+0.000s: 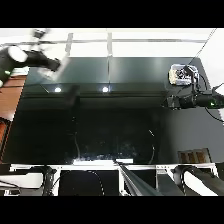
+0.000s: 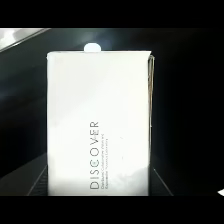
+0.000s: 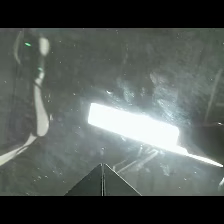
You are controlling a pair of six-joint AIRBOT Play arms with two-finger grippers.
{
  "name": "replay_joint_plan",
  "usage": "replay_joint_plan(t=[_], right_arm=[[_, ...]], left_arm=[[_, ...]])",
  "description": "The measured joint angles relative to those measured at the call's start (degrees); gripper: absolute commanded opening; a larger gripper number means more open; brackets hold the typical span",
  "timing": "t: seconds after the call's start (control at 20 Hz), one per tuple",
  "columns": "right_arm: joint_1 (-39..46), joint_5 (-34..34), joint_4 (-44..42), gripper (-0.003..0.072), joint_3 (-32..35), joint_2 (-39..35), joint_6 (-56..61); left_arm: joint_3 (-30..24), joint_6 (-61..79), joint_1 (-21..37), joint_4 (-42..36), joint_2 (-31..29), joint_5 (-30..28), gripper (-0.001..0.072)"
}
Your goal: Fold the box and place the chain.
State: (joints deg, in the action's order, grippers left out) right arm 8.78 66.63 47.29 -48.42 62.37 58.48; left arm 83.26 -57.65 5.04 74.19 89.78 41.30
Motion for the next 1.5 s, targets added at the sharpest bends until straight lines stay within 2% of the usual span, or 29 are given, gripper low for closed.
replay_joint_plan(t=[0.15, 0.3, 0.55, 0.75, 0.8, 0.85, 0.95, 1.05, 1.1, 1.2, 1.35, 1.5], right_arm=[[0.0, -0.02, -1.27, 0.0014, 0.0, 0.0, 0.72], [0.0, -0.17, -2.05, 0.0014, 0.0, 0.0, 1.22], [0.0, -1.46, -2.54, 0.0014, 0.0, 0.0, 2.08], [0.0, -2.32, -2.73, 0.0014, 0.0, 0.0, 2.67], [0.0, -2.67, -2.71, 0.0014, 0.0, 0.0, 2.69], [0.0, -2.93, -2.71, 0.0014, 0.0, 0.0, 2.73], [0.0, -3.32, -2.69, 0.0014, 0.0, 0.0, 2.89], [0.0, -3.37, -2.71, 0.0014, 0.0, 0.0, 2.89], [0.0, -3.41, -2.69, 0.0014, 0.0, 0.0, 2.89], [0.0, -4.0, -2.69, 0.0014, 0.0, 0.0, 2.8], [-1.36, -7.45, -2.56, 0.0013, 0.0, 0.0, 1.25], [-4.76, -15.54, -2.71, 0.0013, 0.0, 0.0, 0.5]], left_arm=[[6.12, -4.33, 8.63, 0.15, 5.86, 1.84, 0.0287], [12.02, -6.27, 13.66, 0.96, 12.59, 3.3, 0.029], [20.61, -7.08, 15.82, 1.27, 22.47, 4.04, 0.0292], [24.37, -7.23, 14.49, 1.27, 26.34, 2.69, 0.0299], [24.79, -7.23, 14.05, 1.29, 26.86, 2.84, 0.0486], [25.09, -7.23, 13.66, 1.4, 27.23, 2.78, 0.0712], [26.03, -7.45, 12.94, 1.7, 27.56, 1.66, 0.0711], [28.76, -7.91, 12.41, 2.36, 27.69, 3.28, 0.0701], [31.06, -8.94, 12.22, 2.69, 27.5, 3.69, 0.0615], [34.51, -12.74, 11.93, 3.43, 25.97, 6.29, 0.0045], [34.47, -17.86, 11.74, 1.81, 20.65, 9.42, 0.0027], [29.55, -18.75, 10.56, -4.15, 13.4, 12.52, 0.0027]])
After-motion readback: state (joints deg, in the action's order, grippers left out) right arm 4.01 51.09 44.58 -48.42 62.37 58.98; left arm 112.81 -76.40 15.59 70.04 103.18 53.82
